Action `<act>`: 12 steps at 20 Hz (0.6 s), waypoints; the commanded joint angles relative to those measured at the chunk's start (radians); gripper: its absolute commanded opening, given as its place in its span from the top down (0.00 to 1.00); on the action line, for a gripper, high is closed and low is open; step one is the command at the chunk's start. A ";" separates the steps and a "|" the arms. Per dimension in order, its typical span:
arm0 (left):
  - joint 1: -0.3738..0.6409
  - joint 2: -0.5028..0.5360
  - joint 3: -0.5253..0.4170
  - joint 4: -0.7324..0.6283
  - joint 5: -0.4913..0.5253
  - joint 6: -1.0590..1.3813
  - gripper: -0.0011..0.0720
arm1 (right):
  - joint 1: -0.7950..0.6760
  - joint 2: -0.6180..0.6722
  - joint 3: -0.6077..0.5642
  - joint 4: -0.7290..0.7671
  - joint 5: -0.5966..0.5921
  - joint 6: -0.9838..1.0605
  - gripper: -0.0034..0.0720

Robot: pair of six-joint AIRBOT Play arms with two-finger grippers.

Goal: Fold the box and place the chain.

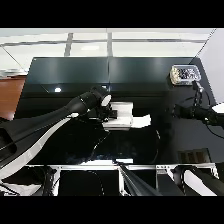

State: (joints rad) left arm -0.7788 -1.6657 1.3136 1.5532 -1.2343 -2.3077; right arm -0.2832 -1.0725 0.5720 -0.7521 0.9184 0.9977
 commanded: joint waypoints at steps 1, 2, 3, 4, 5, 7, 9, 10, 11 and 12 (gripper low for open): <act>0.000 -0.001 0.001 0.002 0.000 0.000 0.95 | -0.011 -0.116 0.000 -0.051 0.144 0.109 0.93; 0.000 -0.001 0.001 0.002 0.000 0.000 0.95 | 0.015 -0.159 0.000 -0.011 0.151 0.089 0.93; 0.000 -0.001 0.001 0.002 0.000 0.000 0.95 | 0.047 -0.196 0.000 0.025 0.159 0.061 0.93; 0.000 -0.001 0.001 0.002 0.001 0.000 0.95 | 0.082 -0.235 0.000 0.071 0.173 0.035 0.94; 0.000 -0.001 0.001 0.002 0.002 0.000 0.95 | 0.115 -0.266 0.000 0.124 0.185 0.004 0.93; 0.000 -0.001 0.001 0.002 0.003 0.000 0.95 | 0.180 -0.311 0.001 0.214 0.168 -0.045 0.93; 0.000 -0.001 0.001 0.002 0.003 0.000 0.95 | 0.232 -0.325 0.001 0.262 0.136 -0.069 0.93; 0.000 -0.001 0.001 0.002 0.003 0.000 0.95 | 0.250 -0.325 0.002 0.283 0.136 -0.088 0.93; 0.000 -0.001 0.001 0.002 0.003 0.000 0.95 | 0.261 -0.325 0.007 0.294 0.142 -0.103 0.93; 0.000 -0.001 0.001 0.002 0.003 0.000 0.95 | 0.269 -0.325 0.016 0.295 0.148 -0.109 0.93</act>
